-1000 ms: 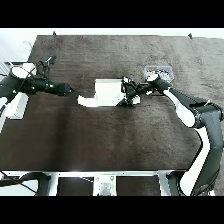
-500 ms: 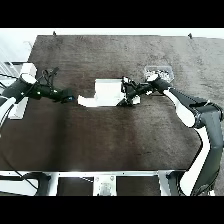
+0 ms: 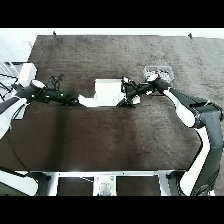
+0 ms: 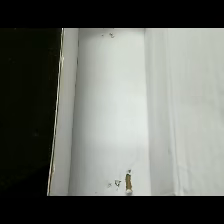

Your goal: Fold the box and place the chain.

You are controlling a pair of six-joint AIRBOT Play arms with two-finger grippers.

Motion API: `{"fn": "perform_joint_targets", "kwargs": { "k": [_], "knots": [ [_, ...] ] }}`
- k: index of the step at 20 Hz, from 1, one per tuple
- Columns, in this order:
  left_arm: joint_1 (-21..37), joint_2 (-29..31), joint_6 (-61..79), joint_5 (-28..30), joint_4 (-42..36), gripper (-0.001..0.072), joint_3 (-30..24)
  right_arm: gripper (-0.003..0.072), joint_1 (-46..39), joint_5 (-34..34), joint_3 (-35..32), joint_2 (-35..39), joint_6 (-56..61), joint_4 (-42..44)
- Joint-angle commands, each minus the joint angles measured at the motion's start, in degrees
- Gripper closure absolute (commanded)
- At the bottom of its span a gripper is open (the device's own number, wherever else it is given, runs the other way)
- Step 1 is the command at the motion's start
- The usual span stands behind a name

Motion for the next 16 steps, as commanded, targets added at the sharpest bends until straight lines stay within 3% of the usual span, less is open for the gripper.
{"fn": "perform_joint_targets", "kwargs": {
  "k": [1,9,10,11,16],
  "knots": [
    [-2.62,-2.25,1.99,1.40,-4.20,0.0691,0.07,0.0211,0.02,0.00,0.00,0.00,0.02,0.00],
    [-4.90,-2.51,4.44,-1.73,-7.19,0.0690,4.61,0.0211,0.02,0.00,0.00,0.00,0.02,0.00],
    [-4.87,-2.51,4.63,-2.60,-7.21,0.0662,5.27,0.0211,0.02,0.00,0.00,0.00,0.02,0.00],
    [-4.90,-2.51,4.61,-3.34,-7.19,0.0477,5.99,0.0211,0.02,0.00,0.00,0.00,0.02,0.00],
    [-4.90,-2.49,4.59,-4.55,-7.65,0.0453,7.34,0.0211,0.02,0.00,0.00,0.00,0.02,0.00]
  ]
}}
